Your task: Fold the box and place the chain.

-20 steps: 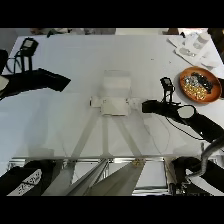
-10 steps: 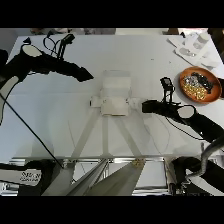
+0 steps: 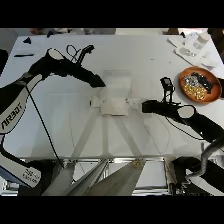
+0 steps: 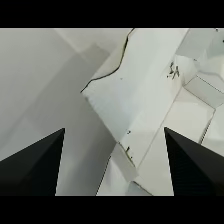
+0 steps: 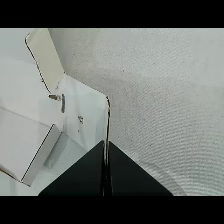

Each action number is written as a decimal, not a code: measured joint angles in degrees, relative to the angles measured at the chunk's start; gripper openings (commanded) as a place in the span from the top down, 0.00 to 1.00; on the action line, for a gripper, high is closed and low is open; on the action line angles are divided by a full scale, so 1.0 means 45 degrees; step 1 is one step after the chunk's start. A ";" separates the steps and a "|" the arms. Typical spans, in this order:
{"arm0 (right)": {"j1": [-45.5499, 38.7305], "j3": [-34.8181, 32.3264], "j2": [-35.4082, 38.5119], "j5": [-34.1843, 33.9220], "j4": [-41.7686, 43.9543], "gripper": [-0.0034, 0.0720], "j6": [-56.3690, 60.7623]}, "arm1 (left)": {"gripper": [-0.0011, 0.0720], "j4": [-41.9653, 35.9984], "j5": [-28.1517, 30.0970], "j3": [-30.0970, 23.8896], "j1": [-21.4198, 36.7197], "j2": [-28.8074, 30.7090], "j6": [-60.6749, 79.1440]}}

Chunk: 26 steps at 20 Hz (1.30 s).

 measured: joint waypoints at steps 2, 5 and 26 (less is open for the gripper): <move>0.0000 0.0000 0.0000 -0.0005 0.0005 0.94 0.0000 | 0.04 -0.0087 0.0053 0.0029 -0.0185 -0.0131 0.0005; 0.0000 0.0000 0.0000 -0.0005 0.0000 0.94 0.0005 | 0.04 -0.0165 0.0223 0.0053 -0.0403 -0.0228 0.0272; 0.0000 0.0000 0.0000 0.0000 0.0000 0.94 0.0000 | 0.69 0.0364 -0.0379 0.0058 -0.0962 -0.0364 0.4852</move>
